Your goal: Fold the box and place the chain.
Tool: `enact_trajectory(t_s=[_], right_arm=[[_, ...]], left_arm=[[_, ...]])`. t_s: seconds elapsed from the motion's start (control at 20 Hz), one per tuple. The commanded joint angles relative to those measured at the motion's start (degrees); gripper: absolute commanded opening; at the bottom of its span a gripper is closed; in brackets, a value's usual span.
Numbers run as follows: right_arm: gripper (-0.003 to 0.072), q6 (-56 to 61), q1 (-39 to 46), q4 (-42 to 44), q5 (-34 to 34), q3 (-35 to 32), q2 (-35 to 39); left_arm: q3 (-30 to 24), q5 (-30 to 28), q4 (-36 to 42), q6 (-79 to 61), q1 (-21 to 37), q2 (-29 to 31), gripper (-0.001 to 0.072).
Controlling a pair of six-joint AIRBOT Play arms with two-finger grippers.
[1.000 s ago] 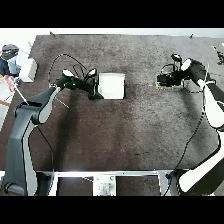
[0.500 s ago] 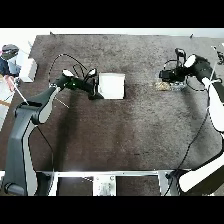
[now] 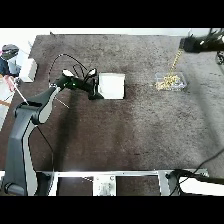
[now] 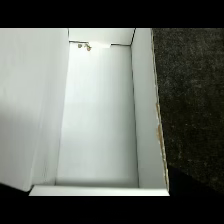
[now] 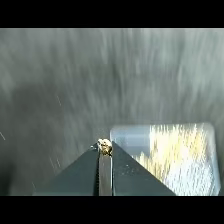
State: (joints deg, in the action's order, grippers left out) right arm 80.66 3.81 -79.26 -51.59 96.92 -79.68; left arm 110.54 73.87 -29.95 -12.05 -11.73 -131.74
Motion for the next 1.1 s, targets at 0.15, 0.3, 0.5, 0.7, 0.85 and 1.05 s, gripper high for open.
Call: enact_trajectory(t_s=[0.15,0.3,0.5,0.7,0.85,1.05], right_arm=[[0.0006,-6.4,-10.0,0.0,16.5,0.2,14.3],[0.0006,-9.1,-16.6,0.0,20.3,0.2,16.1],[0.0006,-9.1,-23.3,0.1,19.1,-0.5,15.2],[0.0006,-9.1,-29.2,1.7,15.1,-0.5,11.2],[0.0006,-9.1,-32.3,3.6,12.8,-0.5,6.7],[0.0006,-9.1,-34.3,3.8,11.3,-0.5,0.0]], left_arm=[[0.0,0.0,0.0,0.0,0.1,0.0,0.0445],[0.0,0.0,0.0,0.0,0.1,0.0,0.0445],[0.0,0.0,0.0,0.0,0.1,0.0,0.0445],[0.0,0.0,0.0,0.0,0.1,0.0,0.0445],[0.0,0.0,0.0,0.0,0.1,0.0,0.0445],[0.0,0.0,0.0,0.0,0.1,0.0,0.0445]])
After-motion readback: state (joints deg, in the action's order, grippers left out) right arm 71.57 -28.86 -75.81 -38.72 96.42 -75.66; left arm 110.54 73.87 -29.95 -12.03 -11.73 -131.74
